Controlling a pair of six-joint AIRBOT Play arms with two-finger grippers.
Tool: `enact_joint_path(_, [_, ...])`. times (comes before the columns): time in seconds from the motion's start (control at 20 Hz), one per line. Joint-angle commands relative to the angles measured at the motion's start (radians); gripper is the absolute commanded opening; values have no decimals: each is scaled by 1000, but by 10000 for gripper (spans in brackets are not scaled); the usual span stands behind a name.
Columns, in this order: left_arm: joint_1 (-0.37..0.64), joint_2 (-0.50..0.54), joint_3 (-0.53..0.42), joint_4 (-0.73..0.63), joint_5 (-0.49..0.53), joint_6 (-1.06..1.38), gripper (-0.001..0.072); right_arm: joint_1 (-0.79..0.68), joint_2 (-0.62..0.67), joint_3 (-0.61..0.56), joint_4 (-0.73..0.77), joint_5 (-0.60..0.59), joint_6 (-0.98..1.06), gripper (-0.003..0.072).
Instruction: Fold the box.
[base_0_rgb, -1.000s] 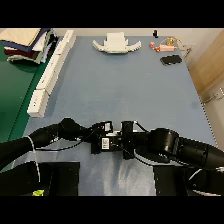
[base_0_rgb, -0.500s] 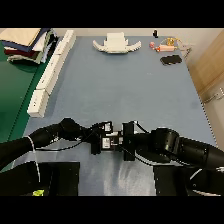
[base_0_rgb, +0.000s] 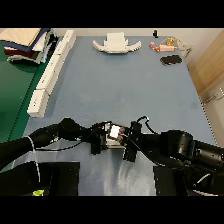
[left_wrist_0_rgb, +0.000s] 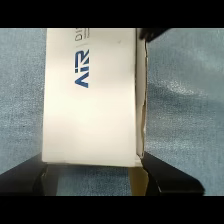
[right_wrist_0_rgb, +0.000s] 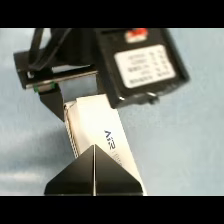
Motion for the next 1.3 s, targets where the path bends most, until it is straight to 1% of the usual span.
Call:
enact_joint_path(0.0, [0, 0, 1, 0, 1, 0, 444, 1, 62, -121, -6, 214, 361, 6])
enact_joint_path(0.15, [0, 0, 1, 0, 1, 0, 444, 1, 107, -284, -6, 489, 587, 5])
enact_joint_path(0.25, [0, 0, 1, 0, 1, 0, 445, 0, 111, -336, -5, 607, 635, 6])
enact_joint_path(0.4, [0, 0, 1, 0, 1, 0, 444, 0, 111, -341, -3, 629, 634, 5])
enact_joint_path(0.6, [0, 0, 1, 0, 1, 0, 444, -8, 111, -341, -3, 626, 634, 5])
enact_joint_path(0.8, [0, 0, 1, 0, 1, 0, 445, -76, 111, -346, -7, 601, 633, 6])
enact_joint_path(0.9, [0, 0, 1, 0, 1, 0, 445, -100, 111, -361, -8, 601, 631, 5])
enact_joint_path(1.05, [0, 0, 1, 0, 1, 0, 445, -98, 111, -394, -3, 604, 632, 6])
enact_joint_path(1.25, [0, 0, 1, 0, 1, 0, 444, -96, 111, -437, 42, 619, 635, 6])
